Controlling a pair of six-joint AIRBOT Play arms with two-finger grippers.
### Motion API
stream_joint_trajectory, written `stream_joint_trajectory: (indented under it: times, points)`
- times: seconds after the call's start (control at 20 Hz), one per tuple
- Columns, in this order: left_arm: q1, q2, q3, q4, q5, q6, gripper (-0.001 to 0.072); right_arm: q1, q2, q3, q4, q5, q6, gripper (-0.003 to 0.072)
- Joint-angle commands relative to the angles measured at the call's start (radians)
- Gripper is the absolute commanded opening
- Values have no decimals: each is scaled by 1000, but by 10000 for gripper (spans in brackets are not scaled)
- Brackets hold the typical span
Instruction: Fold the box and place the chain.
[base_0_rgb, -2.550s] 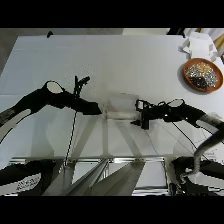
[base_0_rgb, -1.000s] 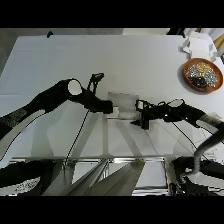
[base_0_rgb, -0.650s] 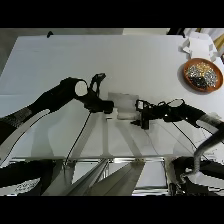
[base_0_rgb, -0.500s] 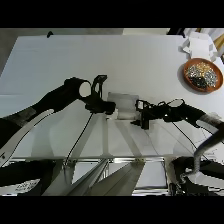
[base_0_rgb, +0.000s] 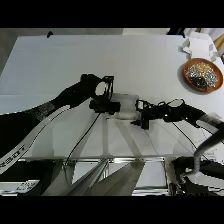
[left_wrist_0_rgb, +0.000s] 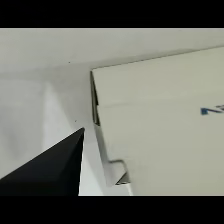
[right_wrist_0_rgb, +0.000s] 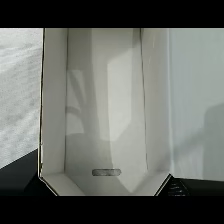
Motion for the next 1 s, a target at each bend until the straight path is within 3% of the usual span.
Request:
stream_joint_trajectory:
  times: [0.0, 0.25, 0.3, 0.35, 0.4, 0.65, 0.95]
  points:
    - [-8, -9, 10, 32, 5, -105, 385, 0, 1, 0, 0, 0, 0, 401]
    - [-17, -24, 10, 35, 16, -113, 382, 0, 1, 0, 0, 0, 0, 401]
    - [-21, -29, 10, 35, 16, -116, 326, 0, 1, 0, 0, 0, 0, 401]
    - [-25, -34, 10, 39, 17, -129, 217, 0, 1, 0, 0, 0, 0, 401]
    - [-31, -39, 10, 46, 23, -134, 173, 0, 1, 0, 0, 0, 0, 401]
    - [-52, -61, 10, 128, 34, -246, 173, 0, 1, 0, 0, 0, 0, 401]
    - [-62, -71, -6, 124, 32, -250, 170, 0, 1, 0, 0, 0, 0, 401]
